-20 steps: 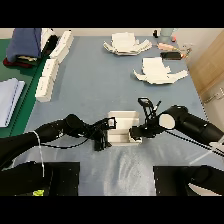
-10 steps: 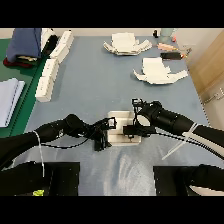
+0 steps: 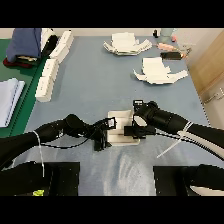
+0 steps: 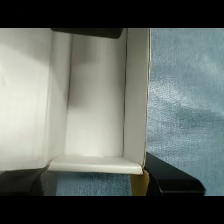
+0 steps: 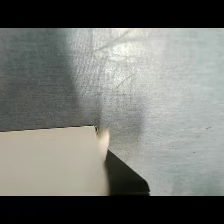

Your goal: Fold the box.

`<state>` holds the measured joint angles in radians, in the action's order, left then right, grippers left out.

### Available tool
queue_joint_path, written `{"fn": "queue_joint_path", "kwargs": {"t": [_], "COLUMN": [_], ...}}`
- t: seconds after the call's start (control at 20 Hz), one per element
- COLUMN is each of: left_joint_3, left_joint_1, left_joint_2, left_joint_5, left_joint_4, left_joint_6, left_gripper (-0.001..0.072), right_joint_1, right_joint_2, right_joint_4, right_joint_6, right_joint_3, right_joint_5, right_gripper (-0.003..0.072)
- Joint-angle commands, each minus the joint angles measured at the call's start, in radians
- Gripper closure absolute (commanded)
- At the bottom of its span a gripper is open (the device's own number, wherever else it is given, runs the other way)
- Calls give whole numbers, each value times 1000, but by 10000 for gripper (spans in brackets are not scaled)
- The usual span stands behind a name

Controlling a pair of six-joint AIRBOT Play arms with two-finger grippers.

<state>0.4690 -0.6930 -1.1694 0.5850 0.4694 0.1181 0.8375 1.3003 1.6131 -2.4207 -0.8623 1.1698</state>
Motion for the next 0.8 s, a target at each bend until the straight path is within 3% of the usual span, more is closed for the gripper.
{"fn": "queue_joint_path", "kwargs": {"t": [0.0, 0.2, 0.25, 0.3, 0.75], "left_joint_3": [-1, -1, -1, -1, -1], "left_joint_1": [1, 1, 1, 1, 1], "left_joint_2": [0, -1, 0, 0, -1], "left_joint_5": [0, 0, 0, 0, 0], "left_joint_4": [-2, -2, -2, -2, -2], "left_joint_6": [-3, -3, -3, -3, -3], "left_gripper": [218, 219, 218, 218, 219], "right_joint_1": [0, 0, 0, 0, 0], "right_joint_2": [2, 1, -1, -6, -30], "right_joint_4": [10, 33, 32, 32, -1], "right_joint_6": [-10, -6, -6, -6, -6], "right_joint_3": [-1, -1, -1, -1, -6], "right_joint_5": [1, -2, -2, 0, 8], "right_gripper": [683, 682, 539, 346, 324]}}
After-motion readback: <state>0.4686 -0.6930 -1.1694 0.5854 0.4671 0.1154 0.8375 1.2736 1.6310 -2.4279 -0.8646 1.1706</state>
